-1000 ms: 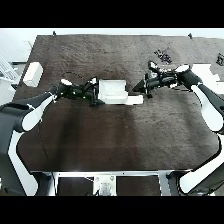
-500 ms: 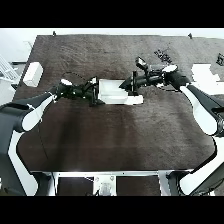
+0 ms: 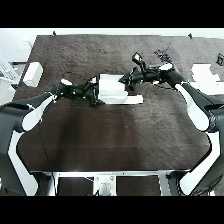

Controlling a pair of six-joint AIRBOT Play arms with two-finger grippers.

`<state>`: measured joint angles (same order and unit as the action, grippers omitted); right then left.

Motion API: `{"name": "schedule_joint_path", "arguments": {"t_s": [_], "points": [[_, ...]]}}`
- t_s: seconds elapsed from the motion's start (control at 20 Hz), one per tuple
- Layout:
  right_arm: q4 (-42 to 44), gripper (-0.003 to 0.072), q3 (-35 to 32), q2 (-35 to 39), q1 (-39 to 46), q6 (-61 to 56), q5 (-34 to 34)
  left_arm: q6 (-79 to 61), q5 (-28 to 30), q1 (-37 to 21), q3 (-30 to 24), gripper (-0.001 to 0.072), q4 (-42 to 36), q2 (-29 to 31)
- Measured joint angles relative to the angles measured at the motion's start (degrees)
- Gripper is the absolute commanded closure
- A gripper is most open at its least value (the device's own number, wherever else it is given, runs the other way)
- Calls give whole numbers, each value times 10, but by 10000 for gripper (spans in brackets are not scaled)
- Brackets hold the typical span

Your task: Fold the box and place the chain.

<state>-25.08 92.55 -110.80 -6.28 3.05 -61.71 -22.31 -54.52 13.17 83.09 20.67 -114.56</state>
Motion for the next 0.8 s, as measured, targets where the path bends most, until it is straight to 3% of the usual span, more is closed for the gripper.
{"name": "schedule_joint_path", "arguments": {"t_s": [0.45,0.8], "points": [[-77,673,14,-42,-4,-54,-2,1,0,0,0,376,0,0],[-97,676,48,-24,-4,-59,-11,0,0,0,0,376,0,0]]}}
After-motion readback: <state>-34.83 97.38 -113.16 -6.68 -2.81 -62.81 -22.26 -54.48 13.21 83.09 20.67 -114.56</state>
